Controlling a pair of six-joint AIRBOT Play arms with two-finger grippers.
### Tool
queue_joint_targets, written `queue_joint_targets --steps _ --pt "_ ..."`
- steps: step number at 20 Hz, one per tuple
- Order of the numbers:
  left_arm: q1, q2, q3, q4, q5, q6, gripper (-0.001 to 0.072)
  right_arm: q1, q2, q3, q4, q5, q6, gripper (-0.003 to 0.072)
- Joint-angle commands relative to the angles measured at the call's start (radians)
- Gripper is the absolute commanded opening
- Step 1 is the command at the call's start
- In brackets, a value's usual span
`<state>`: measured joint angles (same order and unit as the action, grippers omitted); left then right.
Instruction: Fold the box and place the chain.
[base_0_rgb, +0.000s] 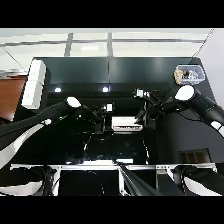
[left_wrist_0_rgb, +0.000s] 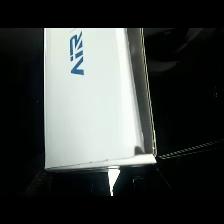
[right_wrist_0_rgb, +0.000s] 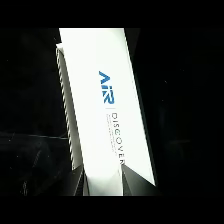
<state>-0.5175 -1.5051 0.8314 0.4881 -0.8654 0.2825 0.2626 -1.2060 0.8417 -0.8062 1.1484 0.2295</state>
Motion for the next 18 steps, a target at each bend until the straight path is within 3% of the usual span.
queue_joint_targets --steps 1,8,10,13,15,18 --pt "0.0 0.0 0.001 0.0 0.0 0.001 0.0333 0.001 -0.001 0.001 -0.003 0.009 0.014 0.0243" --pt "0.0 0.0 0.001 0.001 0.0 0.001 0.0333 0.002 -0.001 -0.001 -0.018 0.033 0.021 0.0243" --pt "0.0 0.0 0.001 0.0 0.0 0.001 0.0333 0.002 -0.001 -0.001 -0.018 0.04 0.021 0.0283" --pt "0.0 0.0 0.001 0.001 0.0 0.001 0.0333 0.002 -0.001 -0.001 -0.018 0.033 0.021 0.0284" --pt "0.0 0.0 0.001 0.001 0.0 0.001 0.0333 0.002 -0.001 -0.001 -0.018 0.034 0.021 0.0351" --pt "0.0 0.0 0.001 0.001 0.0 0.001 0.0333 0.001 -0.001 -0.001 -0.02 0.033 0.021 0.035"
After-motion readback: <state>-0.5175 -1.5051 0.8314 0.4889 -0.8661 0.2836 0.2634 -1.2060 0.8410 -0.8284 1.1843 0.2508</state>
